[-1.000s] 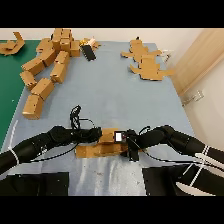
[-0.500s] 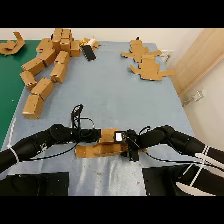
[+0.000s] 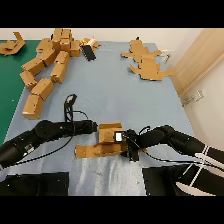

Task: Fold the box.

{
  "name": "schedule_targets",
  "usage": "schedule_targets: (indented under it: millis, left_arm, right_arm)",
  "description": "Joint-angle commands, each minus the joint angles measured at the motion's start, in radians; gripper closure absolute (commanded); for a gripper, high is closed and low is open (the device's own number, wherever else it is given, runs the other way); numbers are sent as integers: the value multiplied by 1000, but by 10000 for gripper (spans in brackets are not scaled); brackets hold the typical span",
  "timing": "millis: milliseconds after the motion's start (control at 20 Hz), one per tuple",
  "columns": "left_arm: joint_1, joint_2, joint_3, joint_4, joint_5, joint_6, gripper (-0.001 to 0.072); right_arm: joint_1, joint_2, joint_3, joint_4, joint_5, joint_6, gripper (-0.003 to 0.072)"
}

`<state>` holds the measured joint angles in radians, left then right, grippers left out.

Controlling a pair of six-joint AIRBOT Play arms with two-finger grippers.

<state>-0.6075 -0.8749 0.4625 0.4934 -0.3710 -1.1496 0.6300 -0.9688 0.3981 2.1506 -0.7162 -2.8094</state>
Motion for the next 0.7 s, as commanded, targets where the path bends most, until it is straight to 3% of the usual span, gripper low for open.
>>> schedule_targets:
  millis: [0, 100, 300, 500, 550, 600, 650]
  left_arm:
    - [112, 145, -10, 0, -31, 62, 699]
    - [196, 207, -35, 2, -136, 98, 699]
    - [315, 311, -96, 56, -448, 324, 700]
    - [248, 382, -96, 275, -621, 443, 697]
    - [212, 384, -96, 288, -628, 491, 643]
    - [173, 381, -96, 290, -608, 520, 313]
    - [130, 374, -96, 292, -569, 539, 73]
  right_arm:
    - [0, 0, 0, 0, 0, 0, 222]
    - [0, 0, 0, 0, 0, 0, 222]
    - [0, 0, 0, 0, 0, 0, 222]
    - [0, 0, 0, 0, 0, 0, 222]
    - [0, 0, 0, 0, 0, 0, 222]
    - [0, 0, 0, 0, 0, 0, 222]
    - [0, 0, 0, 0, 0, 0, 222]
